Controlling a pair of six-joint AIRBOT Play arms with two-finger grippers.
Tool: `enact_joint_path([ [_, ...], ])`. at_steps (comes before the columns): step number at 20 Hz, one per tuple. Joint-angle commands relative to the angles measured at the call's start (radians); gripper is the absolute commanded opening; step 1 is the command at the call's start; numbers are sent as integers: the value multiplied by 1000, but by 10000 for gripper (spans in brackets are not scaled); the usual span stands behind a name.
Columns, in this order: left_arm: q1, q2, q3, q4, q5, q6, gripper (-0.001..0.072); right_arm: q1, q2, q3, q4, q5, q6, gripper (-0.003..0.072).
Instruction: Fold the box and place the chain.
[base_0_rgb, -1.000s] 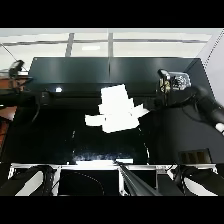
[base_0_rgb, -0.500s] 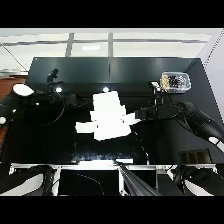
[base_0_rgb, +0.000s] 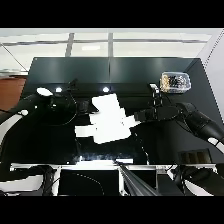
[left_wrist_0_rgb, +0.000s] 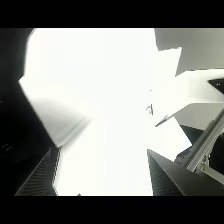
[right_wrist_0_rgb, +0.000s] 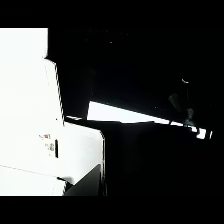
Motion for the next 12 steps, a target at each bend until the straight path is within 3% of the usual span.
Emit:
enact_joint_path([
  [1, -15, -21, 10, -7, -6, 26, 702, 1, 1, 0, 0, -6, 1, 24],
  [4, -19, -30, 10, -9, -21, 61, 702, 1, 1, 0, -4, -5, 1, 24],
  [8, -32, -90, 14, -24, -118, 123, 702, 1, 1, 0, -8, 0, 1, 24],
  [12, -33, -127, 15, -99, -147, 250, 681, 1, 1, 0, -10, -3, 1, 24],
])
